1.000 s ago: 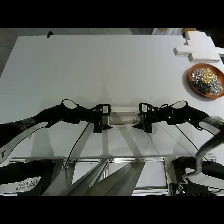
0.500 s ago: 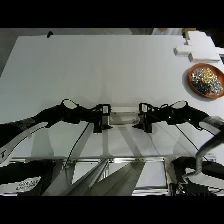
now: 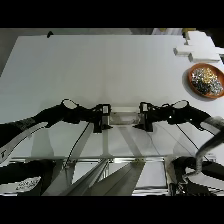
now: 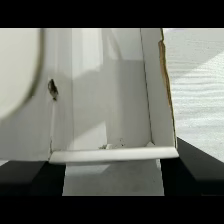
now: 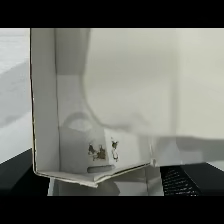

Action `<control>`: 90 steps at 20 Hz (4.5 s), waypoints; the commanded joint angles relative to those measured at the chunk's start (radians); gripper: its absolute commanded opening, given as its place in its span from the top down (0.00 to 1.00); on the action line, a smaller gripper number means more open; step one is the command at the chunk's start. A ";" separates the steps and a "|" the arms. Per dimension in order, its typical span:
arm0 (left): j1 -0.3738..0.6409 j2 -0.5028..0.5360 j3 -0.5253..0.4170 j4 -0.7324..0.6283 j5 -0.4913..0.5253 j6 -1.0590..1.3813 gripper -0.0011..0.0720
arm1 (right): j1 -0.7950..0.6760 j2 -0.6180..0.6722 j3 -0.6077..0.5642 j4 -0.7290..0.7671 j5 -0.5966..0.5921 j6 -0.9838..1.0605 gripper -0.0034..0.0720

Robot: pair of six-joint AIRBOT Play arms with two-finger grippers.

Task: Fold the box and place the chain.

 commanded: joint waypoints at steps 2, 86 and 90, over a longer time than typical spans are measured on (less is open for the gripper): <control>-0.001 0.000 -0.001 0.001 0.000 0.001 0.80 | -0.064 0.068 0.001 -0.108 -0.007 0.149 0.03; -0.001 0.000 -0.001 0.001 0.000 0.001 0.80 | 0.224 0.265 0.029 0.176 -0.463 0.517 0.93; -0.001 0.000 -0.001 0.001 0.000 0.001 0.80 | 0.217 0.188 0.029 0.137 -0.452 0.514 0.93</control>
